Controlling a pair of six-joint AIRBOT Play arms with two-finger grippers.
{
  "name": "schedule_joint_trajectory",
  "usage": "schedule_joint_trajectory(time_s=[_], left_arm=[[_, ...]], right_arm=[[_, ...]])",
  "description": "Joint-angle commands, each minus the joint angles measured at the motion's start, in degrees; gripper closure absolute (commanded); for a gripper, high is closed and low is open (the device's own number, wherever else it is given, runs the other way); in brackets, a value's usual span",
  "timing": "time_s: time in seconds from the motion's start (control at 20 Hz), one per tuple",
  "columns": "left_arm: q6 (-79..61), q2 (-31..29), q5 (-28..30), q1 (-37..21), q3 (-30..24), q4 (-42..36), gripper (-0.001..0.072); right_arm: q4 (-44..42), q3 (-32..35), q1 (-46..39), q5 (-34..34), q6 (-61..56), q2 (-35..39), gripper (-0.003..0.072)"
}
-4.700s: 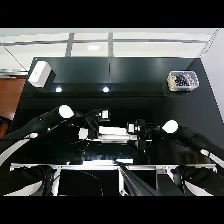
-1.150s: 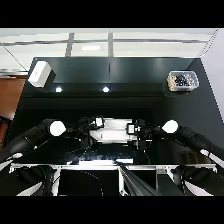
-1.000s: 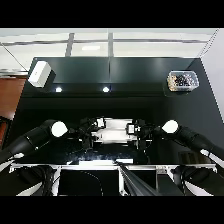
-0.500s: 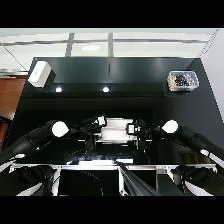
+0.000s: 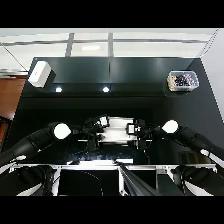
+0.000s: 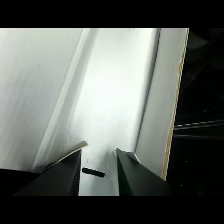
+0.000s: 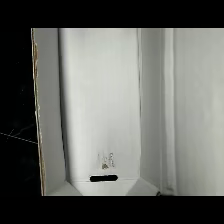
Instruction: Fold the box and place the chain.
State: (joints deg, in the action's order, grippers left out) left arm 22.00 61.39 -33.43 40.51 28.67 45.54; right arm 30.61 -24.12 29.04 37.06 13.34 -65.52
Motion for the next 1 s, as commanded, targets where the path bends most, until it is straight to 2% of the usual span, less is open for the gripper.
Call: schedule_joint_trajectory(time_s=[0.0,0.05,0.1,0.15,0.25,0.4,0.5,0.6,0.7,0.8,0.95], left_arm=[[0.0,0.3,0.4,0.1,0.0,0.0,0.0393],[-0.1,0.5,0.7,0.1,0.0,0.2,0.0383],[-0.9,0.6,1.0,0.1,0.0,0.3,0.0183],[-0.9,0.7,1.1,0.1,0.0,0.4,0.0144],[-0.9,0.7,1.1,0.1,0.0,0.4,0.0482],[-0.9,0.6,1.1,0.1,0.0,0.4,0.0493],[-0.8,0.2,-0.3,-0.3,0.3,1.6,0.0681],[2.3,-2.2,-4.2,-2.0,1.3,8.5,0.0681],[18.3,-6.8,-5.0,-5.9,1.7,19.8,0.0682],[33.0,-12.2,-7.6,-12.2,1.7,28.7,0.0681],[49.1,-16.6,-16.1,-24.6,1.7,30.0,0.0681]], right_arm=[[0.0,0.0,0.0,0.0,0.0,0.0,0.0286],[0.0,0.0,0.0,0.0,0.0,0.0,0.0286],[0.0,0.0,0.0,0.0,0.0,0.0,0.0286],[0.0,0.0,0.0,0.0,0.0,0.0,0.0286],[0.0,0.0,0.0,0.0,0.0,0.0,0.0286],[0.0,0.0,0.0,0.0,0.0,0.0,0.0286],[0.0,0.0,0.0,0.0,0.0,0.0,0.0286],[0.0,0.0,0.0,0.0,0.0,0.0,0.0286],[0.0,0.0,0.0,0.0,0.0,0.0,0.0286],[0.0,0.0,0.0,0.0,0.0,0.0,0.0286],[0.0,0.0,0.0,0.0,0.0,0.0,0.0286]])
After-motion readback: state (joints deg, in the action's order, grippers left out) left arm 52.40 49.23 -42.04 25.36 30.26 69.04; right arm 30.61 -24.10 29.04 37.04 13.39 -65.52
